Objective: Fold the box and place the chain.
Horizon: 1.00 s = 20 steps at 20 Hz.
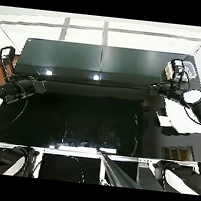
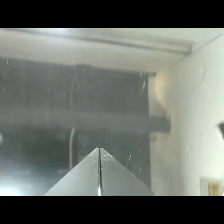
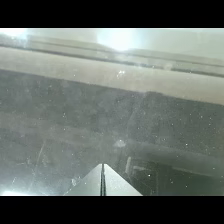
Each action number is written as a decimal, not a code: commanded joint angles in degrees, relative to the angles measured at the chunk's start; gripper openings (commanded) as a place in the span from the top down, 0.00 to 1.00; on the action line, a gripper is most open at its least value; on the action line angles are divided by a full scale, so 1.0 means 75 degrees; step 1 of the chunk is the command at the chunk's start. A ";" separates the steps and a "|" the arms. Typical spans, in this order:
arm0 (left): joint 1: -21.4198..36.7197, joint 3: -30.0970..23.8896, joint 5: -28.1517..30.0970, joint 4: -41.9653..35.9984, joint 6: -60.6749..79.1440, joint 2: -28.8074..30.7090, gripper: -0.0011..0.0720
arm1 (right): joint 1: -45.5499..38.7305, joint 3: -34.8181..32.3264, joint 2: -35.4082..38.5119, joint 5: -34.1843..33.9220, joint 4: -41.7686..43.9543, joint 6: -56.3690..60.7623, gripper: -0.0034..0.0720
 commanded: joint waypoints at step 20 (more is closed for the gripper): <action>-0.0009 0.0000 -0.0968 -0.1256 0.0000 -0.1227 0.01 | -0.6749 0.3019 -0.2107 0.3127 -0.4071 0.2460 0.00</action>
